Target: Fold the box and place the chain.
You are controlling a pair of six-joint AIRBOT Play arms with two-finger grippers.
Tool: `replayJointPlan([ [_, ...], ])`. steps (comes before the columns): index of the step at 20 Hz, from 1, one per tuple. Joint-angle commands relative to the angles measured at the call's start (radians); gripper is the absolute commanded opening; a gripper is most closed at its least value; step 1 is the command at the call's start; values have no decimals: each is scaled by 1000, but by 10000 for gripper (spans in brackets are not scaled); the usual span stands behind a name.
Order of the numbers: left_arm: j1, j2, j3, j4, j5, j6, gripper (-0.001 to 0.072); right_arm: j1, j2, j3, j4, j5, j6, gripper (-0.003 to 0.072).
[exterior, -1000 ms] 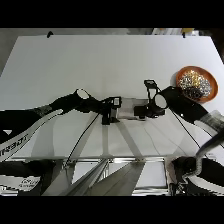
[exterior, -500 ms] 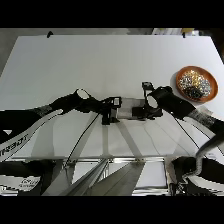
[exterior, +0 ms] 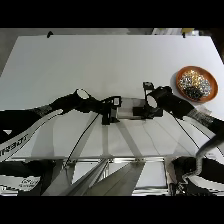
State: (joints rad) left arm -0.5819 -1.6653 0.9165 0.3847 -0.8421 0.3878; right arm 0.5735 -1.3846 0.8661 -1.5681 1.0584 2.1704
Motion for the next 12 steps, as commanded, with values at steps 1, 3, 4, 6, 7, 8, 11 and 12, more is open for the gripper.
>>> replayJointPlan([
  [1, 1, 0, 0, 0, 0, 1, 270, 1, 0, 0, -2, -5, 2, 182],
  [3, 1, 0, 0, 0, 0, 1, 270, 1, 2, 0, -7, -5, 2, 272],
  [4, 1, 0, 0, 0, 0, 1, 270, 1, 10, 0, -13, -5, 2, 272],
  [6, 1, 0, 0, 0, 0, 1, 270, -1, 45, 0, -45, -3, -9, 272],
  [7, 1, 0, 0, 0, 0, 1, 270, -2, 67, 0, -58, -2, -26, 273],
  [8, 1, 0, 0, 0, 0, 1, 270, -2, 90, 0, -77, 6, -45, 279],
  [11, 1, 0, 0, 0, 0, 1, 270, -2, 182, 1, -81, 50, -180, 341],
  [12, 1, 0, 0, 0, 1, 1, 270, -2, 218, 5, -80, 72, -227, 340],
])
